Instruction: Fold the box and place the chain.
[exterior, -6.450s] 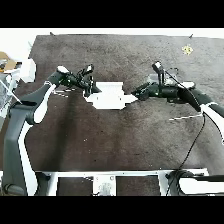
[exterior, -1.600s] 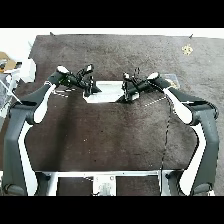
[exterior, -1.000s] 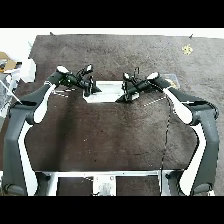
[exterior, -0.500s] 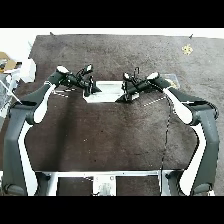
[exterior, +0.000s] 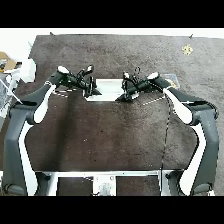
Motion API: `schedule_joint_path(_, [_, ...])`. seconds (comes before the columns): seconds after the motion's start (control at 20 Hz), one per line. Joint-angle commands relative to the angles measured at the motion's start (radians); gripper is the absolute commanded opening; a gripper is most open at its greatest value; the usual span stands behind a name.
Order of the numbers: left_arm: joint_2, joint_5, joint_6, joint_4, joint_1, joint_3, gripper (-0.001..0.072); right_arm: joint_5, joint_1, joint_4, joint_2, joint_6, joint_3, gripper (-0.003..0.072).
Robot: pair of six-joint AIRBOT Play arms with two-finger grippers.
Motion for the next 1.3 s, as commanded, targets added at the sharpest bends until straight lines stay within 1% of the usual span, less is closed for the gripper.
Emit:
schedule_joint_path(0.0, [0.002,-0.039,-0.058,-0.024,0.007,0.022,0.0338,0.019,0.0,-0.005,-0.001,-0.004,0.0,0.0448])
schedule_joint_path(0.15, [0.019,-0.102,-0.161,-0.013,0.04,0.064,0.0338,0.019,0.0,-0.005,-0.001,-0.004,0.0,0.0448])
schedule_joint_path(0.35, [0.069,-0.187,-0.249,-0.02,0.121,0.089,0.0337,0.019,0.0,-0.005,-0.001,-0.004,0.0,0.0448])
schedule_joint_path(0.45, [0.086,-0.26,-0.347,-0.052,0.151,0.089,0.0337,0.019,0.0,-0.005,-0.001,-0.004,0.0,0.0448])
schedule_joint_path(0.55, [0.085,-0.346,-0.449,-0.074,0.153,0.085,0.033,0.019,0.0,-0.005,-0.001,-0.004,0.0,0.0448])
schedule_joint_path(0.6, [0.084,-0.381,-0.474,-0.071,0.142,0.086,0.0159,0.019,0.0,-0.005,-0.001,-0.004,0.0,0.0448])
schedule_joint_path(0.65, [0.083,-0.404,-0.467,-0.07,0.127,0.086,0.0014,0.019,0.0,-0.005,-0.001,-0.004,-0.001,0.0448])
schedule_joint_path(0.7, [0.083,-0.404,-0.469,-0.07,0.109,0.086,0.0011,0.019,0.0,-0.005,-0.001,-0.004,0.0,0.0448])
schedule_joint_path(0.8, [0.083,-0.369,-0.469,-0.071,0.066,0.086,0.0011,0.019,0.0,-0.005,-0.001,-0.004,0.0,0.0448])
schedule_joint_path(0.9, [0.083,-0.291,-0.469,-0.07,0.025,0.086,0.0011,0.019,0.0,-0.005,-0.001,-0.004,0.0,0.0448])
schedule_joint_path(0.95, [0.083,-0.236,-0.47,-0.067,0.007,0.086,0.001,0.019,0.0,-0.005,-0.001,-0.004,0.0,0.0448])
schedule_joint_path(1.1, [0.083,-0.081,-0.521,-0.062,-0.013,0.086,0.001,0.019,0.0,-0.005,-0.001,-0.004,0.0,0.0448])
schedule_joint_path(1.25, [0.083,0.007,-0.56,-0.038,-0.013,0.086,0.001,0.019,0.0,-0.005,-0.001,-0.004,0.0,0.0448])
